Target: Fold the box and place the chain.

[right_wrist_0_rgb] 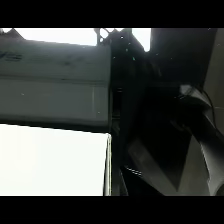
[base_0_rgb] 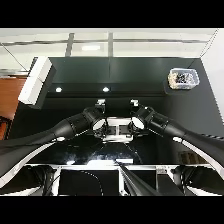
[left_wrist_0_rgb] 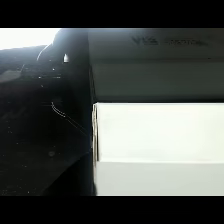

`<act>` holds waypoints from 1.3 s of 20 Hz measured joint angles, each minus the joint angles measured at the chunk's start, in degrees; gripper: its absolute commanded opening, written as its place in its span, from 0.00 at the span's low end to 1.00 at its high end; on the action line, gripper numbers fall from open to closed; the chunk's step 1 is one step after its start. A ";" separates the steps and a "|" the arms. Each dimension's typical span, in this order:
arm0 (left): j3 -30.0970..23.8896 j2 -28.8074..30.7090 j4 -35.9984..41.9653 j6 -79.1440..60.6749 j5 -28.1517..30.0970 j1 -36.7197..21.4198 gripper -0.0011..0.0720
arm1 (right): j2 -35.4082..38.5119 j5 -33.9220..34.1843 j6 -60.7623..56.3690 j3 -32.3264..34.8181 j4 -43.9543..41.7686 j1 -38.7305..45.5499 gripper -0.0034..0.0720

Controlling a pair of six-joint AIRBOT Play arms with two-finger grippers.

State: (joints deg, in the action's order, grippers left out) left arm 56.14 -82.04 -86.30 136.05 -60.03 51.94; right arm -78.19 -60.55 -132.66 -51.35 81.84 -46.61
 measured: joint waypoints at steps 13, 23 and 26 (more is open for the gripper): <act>0.00 0.00 -0.17 -0.04 -0.09 0.00 0.05 | -0.24 1.60 -1.11 0.00 1.11 -0.79 0.14; 0.00 0.00 -0.02 -0.07 0.04 0.00 0.05 | 0.50 0.52 -0.66 -1.01 1.14 -0.85 0.48; 0.00 0.00 -0.02 -0.04 0.00 0.00 0.05 | 3.52 -1.86 2.64 -2.47 0.87 -0.74 0.48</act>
State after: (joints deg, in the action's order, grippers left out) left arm 56.14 -82.04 -86.32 136.00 -60.03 51.94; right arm -74.67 -62.41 -130.02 -53.82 82.72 -47.35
